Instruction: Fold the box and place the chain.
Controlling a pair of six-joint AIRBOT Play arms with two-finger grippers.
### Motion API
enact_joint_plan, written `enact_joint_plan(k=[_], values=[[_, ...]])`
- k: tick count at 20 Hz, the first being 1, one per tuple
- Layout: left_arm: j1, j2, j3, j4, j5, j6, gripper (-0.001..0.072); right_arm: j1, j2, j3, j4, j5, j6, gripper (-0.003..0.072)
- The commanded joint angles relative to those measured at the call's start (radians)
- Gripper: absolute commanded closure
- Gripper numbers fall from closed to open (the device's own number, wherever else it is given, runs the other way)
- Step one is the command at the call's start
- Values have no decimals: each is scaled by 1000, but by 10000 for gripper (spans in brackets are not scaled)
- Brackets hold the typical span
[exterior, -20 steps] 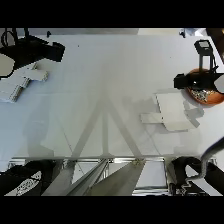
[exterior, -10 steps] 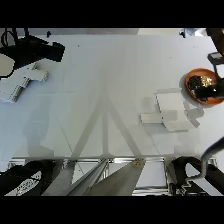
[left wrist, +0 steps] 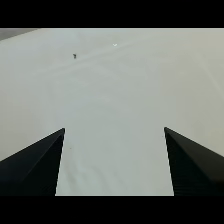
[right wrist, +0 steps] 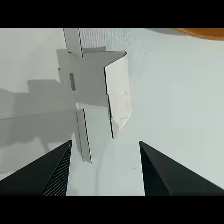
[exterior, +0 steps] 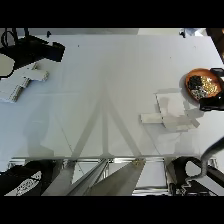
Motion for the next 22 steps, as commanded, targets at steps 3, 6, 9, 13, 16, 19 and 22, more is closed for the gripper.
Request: enact_joint_plan(k=[3,6,9,13,16,19,22], values=[[0,0,0,0,0,0,10,-8,-116,1,-32,-21,-9,212],[0,0,0,0,0,0,10,-8,-180,1,-38,-87,20,248],[0,0,0,0,0,0,10,-8,-245,1,-37,-107,23,480],[0,0,0,0,0,0,10,-8,-257,1,-36,-66,-10,677],[0,0,0,0,0,0,10,-8,-236,1,-5,-23,-58,677],[0,0,0,0,0,0,10,-8,-184,1,145,-19,-148,677],[0,0,0,0,0,0,10,-8,-161,1,390,-52,-235,677]])
